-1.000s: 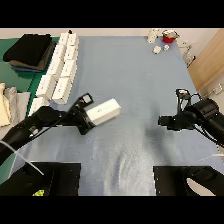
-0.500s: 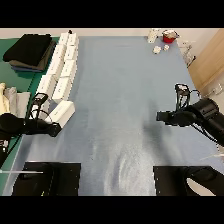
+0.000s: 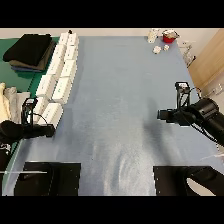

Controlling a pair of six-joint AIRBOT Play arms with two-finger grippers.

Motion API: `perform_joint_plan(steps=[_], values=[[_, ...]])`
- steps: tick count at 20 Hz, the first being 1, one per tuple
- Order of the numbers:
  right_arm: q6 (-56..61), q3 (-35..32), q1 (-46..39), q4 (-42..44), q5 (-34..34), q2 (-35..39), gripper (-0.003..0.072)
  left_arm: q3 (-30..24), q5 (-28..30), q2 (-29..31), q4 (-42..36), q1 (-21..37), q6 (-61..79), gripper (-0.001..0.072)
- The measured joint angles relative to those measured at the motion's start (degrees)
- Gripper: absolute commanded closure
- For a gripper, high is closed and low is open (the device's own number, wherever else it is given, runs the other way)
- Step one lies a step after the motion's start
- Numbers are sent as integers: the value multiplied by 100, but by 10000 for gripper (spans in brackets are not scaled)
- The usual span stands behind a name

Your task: Fold the box.

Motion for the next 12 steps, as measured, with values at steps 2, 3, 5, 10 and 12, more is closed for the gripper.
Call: perform_joint_plan(steps=[2, 3, 5, 10, 12], values=[[-2, 0, 0, -15, 46, 0, 681, -31, 269, -234, -105, 15, 66, 189], [-2, 0, 0, -17, 72, 0, 680, -39, 378, -358, -190, 26, 138, 189], [-2, 0, 0, -17, 94, 0, 680, -48, 586, -621, -396, 26, 315, 188], [-2, 0, 0, -15, 122, 0, 680, -61, 778, -1137, -649, 31, 833, 188], [-2, 0, 0, -15, 125, 0, 681, -63, 815, -1248, -699, 31, 920, 189]])
